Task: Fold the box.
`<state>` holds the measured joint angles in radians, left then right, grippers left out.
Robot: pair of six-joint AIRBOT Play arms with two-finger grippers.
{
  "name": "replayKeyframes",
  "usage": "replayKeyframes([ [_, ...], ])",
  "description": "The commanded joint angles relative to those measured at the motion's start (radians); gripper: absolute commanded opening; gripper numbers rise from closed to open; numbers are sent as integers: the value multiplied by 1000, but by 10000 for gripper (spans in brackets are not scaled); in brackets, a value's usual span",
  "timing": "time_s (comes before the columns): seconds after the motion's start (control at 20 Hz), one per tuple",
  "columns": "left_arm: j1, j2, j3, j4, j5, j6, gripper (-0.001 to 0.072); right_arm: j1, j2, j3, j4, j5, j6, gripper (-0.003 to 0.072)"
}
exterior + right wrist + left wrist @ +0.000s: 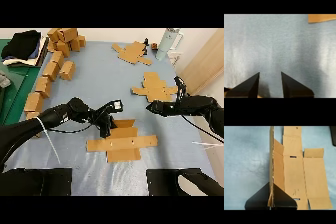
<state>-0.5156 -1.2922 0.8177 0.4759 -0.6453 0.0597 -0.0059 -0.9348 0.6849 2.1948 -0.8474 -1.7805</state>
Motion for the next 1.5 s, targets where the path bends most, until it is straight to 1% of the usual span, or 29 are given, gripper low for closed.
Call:
replayKeyframes([
  [0.0, -2, 42, 12, 3, 127, 76, 12, 2, -1, -1, 1, 2, 0, 399],
  [0.15, -3, 88, 28, 3, 129, 80, 12, 2, -1, -1, 1, 3, 0, 399],
  [0.25, -2, 87, 26, 4, 100, 80, 12, 2, -1, -1, 1, 5, 0, 399],
  [0.4, -13, 37, 23, 3, 76, 79, 12, 2, -1, -1, 2, 10, 0, 399],
  [0.5, -36, 3, 13, 2, 96, 78, 12, 2, -1, -1, 10, 9, 0, 399],
  [0.65, -75, -39, -9, -4, 154, 70, 12, 2, -1, -1, 14, 9, 0, 399],
  [0.85, -82, -50, -19, -5, 156, 18, 12, 2, -1, -1, 16, 9, 0, 399],
  [0.9, -82, -43, -19, -5, 152, 18, 12, 2, -1, -1, 16, 9, 0, 378],
  [0.95, -82, -37, -19, -5, 137, 18, 12, 2, -1, -1, 16, 9, 0, 316],
  [1.0, -82, -29, -19, -5, 111, 18, 12, 2, -1, -1, 16, 9, 0, 293],
  [1.05, -82, -24, -19, -5, 92, 8, 12, 2, -1, -1, 16, 9, 0, 292],
  [1.15, -82, -14, -19, -3, 92, -9, 12, 2, -1, -1, 16, 9, 0, 293],
  [1.2, -81, -5, -19, 8, 110, 0, 12, 2, -1, -1, 16, 9, 0, 292],
  [1.25, -82, 6, -19, 34, 150, 4, 12, 2, -1, -1, 17, 9, 0, 292],
  [1.35, -82, 41, -18, 87, 253, 9, 12, 2, -1, -1, 17, 9, 0, 292],
  [1.45, -82, 79, -18, 109, 343, 35, 12, 2, -1, -1, 17, 10, 0, 293],
])
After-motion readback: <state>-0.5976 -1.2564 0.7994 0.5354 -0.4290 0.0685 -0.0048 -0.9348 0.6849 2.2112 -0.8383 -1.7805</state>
